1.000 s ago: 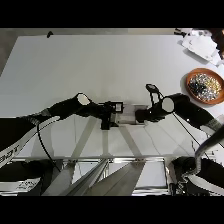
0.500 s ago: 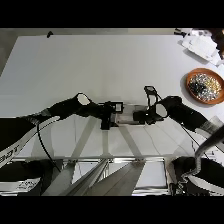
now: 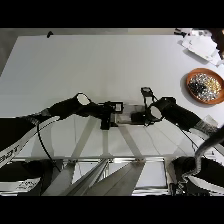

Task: Fold the box and place the chain.

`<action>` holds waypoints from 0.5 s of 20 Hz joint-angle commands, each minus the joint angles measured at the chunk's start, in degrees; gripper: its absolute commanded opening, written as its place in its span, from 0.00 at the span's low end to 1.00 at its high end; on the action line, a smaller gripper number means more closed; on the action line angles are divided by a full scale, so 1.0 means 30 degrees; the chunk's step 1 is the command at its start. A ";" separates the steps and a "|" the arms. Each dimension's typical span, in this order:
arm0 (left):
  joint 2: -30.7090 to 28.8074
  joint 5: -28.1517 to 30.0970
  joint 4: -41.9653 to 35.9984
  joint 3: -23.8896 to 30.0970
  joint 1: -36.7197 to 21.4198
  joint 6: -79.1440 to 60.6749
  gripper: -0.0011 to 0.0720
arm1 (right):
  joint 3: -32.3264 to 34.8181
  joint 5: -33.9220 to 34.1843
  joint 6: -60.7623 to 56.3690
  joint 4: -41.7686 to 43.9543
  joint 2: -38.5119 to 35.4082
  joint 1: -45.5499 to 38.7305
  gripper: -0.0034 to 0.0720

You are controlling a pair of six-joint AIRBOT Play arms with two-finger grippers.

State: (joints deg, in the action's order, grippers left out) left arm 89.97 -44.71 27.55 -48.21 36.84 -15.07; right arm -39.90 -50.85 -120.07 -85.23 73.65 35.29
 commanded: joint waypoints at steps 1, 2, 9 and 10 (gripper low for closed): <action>-0.0015 -0.0036 -0.0015 -0.0007 -0.0007 0.0015 0.36 | 0.0007 0.0758 -0.0044 -0.0102 0.0051 0.0036 0.18; -0.0015 -0.0044 -0.0015 -0.0007 -0.0007 0.0015 0.36 | 0.0007 0.0750 -0.0036 -0.0109 0.0051 0.0036 0.06; -0.0015 -0.0044 -0.0015 -0.0007 -0.0007 0.0015 0.36 | -0.0007 0.0670 0.0124 -0.0372 -0.0109 0.0036 0.09; -0.0015 -0.0036 -0.0015 -0.0007 -0.0007 0.0007 0.36 | -0.0022 0.0699 0.0262 -0.0379 -0.0313 0.0036 0.27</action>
